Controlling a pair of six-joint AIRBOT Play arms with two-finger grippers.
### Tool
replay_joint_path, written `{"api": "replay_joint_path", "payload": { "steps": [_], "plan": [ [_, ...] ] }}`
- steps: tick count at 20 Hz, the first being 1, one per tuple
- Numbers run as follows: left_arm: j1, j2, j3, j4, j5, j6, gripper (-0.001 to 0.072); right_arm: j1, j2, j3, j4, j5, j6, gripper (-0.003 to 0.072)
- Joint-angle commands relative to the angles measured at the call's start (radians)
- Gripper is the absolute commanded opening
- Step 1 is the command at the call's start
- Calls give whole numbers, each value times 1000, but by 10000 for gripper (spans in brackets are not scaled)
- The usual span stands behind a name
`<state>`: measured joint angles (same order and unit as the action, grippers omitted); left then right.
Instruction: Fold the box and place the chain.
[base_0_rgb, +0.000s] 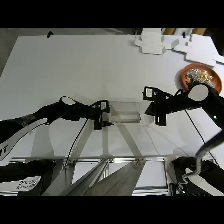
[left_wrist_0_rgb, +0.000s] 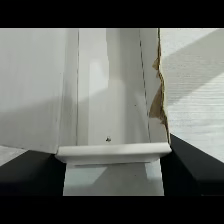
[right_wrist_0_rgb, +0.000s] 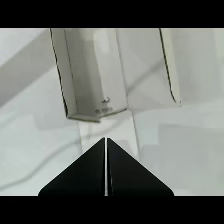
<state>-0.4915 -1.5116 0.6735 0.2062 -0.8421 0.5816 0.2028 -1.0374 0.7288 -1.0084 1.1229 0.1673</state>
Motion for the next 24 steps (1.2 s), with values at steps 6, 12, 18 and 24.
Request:
{"api": "replay_joint_path", "payload": {
  "steps": [6, 12, 18, 24],
  "plan": [
    [0, 0, 0, -1, 0, 0, 343, -37, 2, -160, 53, -151, -221, 210],
    [-1, 0, 0, 0, 0, 0, 343, 27, -29, -189, 126, -213, -360, 198],
    [-1, 0, 0, 0, 0, 0, 343, 38, -66, -189, 111, -243, -360, 198],
    [-1, 0, 0, 0, 0, 0, 343, 11, -66, -189, 97, -239, -359, 199]
  ]
}}
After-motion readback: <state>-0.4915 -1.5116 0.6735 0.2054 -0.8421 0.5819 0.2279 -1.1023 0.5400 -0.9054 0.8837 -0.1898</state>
